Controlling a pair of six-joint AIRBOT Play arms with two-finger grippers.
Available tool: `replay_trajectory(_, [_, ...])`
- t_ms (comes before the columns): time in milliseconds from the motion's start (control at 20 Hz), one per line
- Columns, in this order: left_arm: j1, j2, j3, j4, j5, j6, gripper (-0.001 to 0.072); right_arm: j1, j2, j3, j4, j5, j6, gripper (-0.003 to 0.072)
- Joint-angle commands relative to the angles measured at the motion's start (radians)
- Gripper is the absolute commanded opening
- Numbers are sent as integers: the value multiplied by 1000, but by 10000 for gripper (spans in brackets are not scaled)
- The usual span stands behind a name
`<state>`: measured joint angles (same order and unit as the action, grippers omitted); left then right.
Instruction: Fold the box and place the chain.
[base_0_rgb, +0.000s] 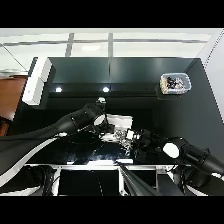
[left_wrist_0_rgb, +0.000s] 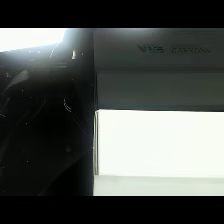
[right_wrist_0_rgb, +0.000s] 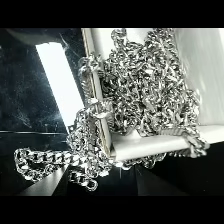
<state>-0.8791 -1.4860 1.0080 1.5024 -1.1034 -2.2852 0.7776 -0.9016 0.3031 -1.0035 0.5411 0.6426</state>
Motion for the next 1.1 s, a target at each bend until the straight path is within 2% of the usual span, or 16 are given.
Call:
replay_trajectory(0, [0,0,0,0,0,0,33,2,-1,0,-3,-3,0,478])
replay_trajectory(400, [0,0,0,0,-2,0,33,10,-39,0,-3,-3,-5,472])
replay_trajectory(450, [0,0,0,0,-1,0,34,10,-39,0,-3,3,-6,272])
replay_trajectory(500, [0,0,0,0,-1,0,34,10,-39,0,-3,10,-6,189])
replay_trajectory(650, [0,0,0,0,-1,0,33,10,-39,0,-11,34,-6,182])
replay_trajectory(700, [0,0,0,0,-1,0,33,10,-39,0,-28,44,-6,83])
replay_trajectory(1050, [0,0,0,0,-2,0,33,10,-38,5,-44,65,-3,82])
